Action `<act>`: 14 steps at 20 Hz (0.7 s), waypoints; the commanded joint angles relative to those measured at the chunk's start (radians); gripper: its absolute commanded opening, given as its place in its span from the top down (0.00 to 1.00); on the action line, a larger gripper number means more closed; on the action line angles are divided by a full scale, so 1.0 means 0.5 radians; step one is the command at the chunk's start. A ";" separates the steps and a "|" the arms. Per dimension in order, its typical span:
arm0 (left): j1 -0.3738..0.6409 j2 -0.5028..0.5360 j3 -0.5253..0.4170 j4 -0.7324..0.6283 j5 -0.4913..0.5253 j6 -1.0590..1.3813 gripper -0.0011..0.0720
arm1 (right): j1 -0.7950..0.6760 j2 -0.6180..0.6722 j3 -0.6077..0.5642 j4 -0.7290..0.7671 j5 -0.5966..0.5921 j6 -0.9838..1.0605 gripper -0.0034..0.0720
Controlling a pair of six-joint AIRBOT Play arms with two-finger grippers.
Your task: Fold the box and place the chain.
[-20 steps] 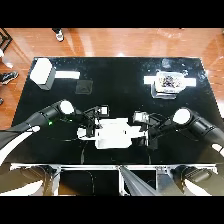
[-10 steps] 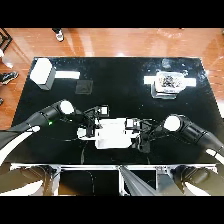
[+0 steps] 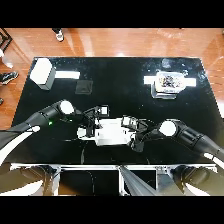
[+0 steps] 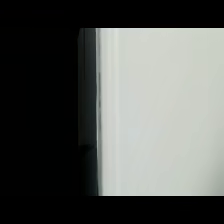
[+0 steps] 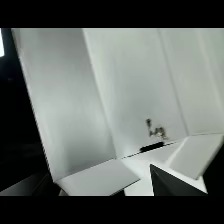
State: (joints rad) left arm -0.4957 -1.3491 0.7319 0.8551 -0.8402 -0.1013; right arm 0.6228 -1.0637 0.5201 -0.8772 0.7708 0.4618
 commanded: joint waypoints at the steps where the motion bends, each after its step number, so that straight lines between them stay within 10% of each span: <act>1: -0.001 -0.002 -0.001 0.000 0.004 0.000 0.95 | 0.009 -0.002 -0.002 0.024 -0.124 0.086 0.02; 14: -0.001 -0.002 -0.001 0.000 0.004 0.000 0.95 | 0.009 0.095 0.010 0.008 -0.155 0.086 0.02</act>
State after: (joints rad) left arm -0.4957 -1.3491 0.7319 0.8555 -0.8383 -0.1013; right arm 0.6270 -1.0233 0.5220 -0.8688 0.7055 0.5049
